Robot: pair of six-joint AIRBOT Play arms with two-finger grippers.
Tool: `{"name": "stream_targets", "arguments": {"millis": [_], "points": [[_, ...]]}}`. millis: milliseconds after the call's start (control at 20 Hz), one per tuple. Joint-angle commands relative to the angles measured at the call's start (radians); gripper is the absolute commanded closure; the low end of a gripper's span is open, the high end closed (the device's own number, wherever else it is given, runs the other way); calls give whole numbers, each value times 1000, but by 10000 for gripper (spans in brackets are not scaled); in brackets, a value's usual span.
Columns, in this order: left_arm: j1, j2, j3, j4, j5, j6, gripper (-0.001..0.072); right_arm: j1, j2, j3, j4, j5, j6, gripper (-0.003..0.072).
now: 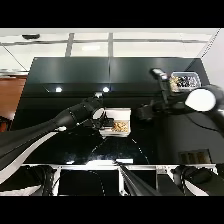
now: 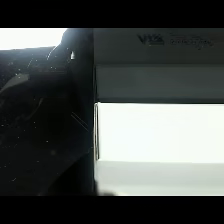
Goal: Fold the box and place the chain.
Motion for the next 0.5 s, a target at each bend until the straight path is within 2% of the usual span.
{"name": "stream_targets", "arguments": {"millis": [0, 150, 200, 250, 300, 350, 450], "points": [[1, -1, 0, 1, -19, 15, 683, -64, 136, 0, -101, 111, 6, 389], [2, -1, 0, 0, -26, 32, 681, -65, 188, 0, -91, 159, 6, 389], [3, 0, 1, 0, -30, 23, 653, -66, 200, 0, -91, 171, 6, 389], [3, 2, 1, -2, -31, 11, 476, -66, 207, 0, -93, 174, 6, 389], [3, 6, 2, -10, -34, 11, 216, -66, 210, 0, -93, 174, 6, 389], [3, 18, 2, -15, -42, 11, 80, -66, 210, 0, -93, 174, 6, 389], [3, 63, 2, -11, -50, 53, 80, -66, 210, 0, -95, 170, 6, 389]]}}
